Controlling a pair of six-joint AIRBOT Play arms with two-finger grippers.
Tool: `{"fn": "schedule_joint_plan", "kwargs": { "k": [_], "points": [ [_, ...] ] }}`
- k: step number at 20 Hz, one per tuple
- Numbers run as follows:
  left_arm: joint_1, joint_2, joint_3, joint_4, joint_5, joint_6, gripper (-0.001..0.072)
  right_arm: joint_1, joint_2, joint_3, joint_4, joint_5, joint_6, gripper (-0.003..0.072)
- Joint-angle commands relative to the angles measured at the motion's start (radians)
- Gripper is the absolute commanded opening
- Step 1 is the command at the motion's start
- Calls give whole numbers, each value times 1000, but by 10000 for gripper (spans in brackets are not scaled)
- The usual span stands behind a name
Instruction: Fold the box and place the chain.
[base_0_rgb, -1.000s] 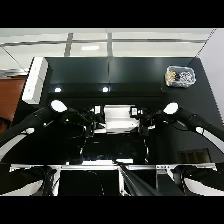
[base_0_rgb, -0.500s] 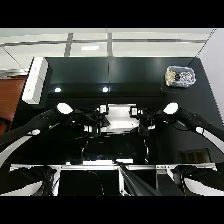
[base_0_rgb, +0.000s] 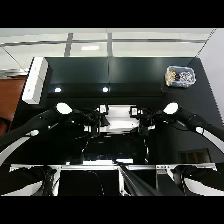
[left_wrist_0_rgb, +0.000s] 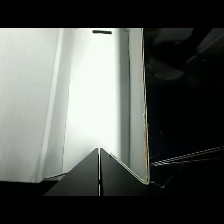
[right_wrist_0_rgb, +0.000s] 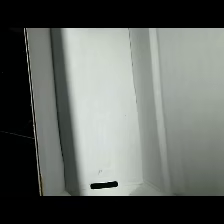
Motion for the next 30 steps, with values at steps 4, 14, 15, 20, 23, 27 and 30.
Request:
{"fn": "schedule_joint_plan", "kwargs": {
  "k": [4, 14, 15, 20, 23, 27, 30],
  "points": [
    [132, 221, 0, 404, -29, -739, 25, 1, 0, 0, 0, 0, 0, 136],
    [657, 66, -35, 268, -498, -1311, 27, 1, 0, 0, 0, 0, 0, 136],
    [671, 25, -41, 228, -500, -1300, 26, 0, 0, 0, 0, 0, 0, 136],
    [496, -110, -40, 206, -391, -1331, 25, 1, 0, 0, 0, 0, 0, 136],
    [362, -150, -24, 153, -336, -1321, 25, 1, 0, 0, 0, 0, 0, 136],
    [275, -166, 35, 145, -343, -1286, 26, 1, 0, 0, 0, 0, 0, 136],
    [275, -166, 82, 105, -403, -1192, 41, 1, 0, 0, 0, 0, 0, 136]
  ]
}}
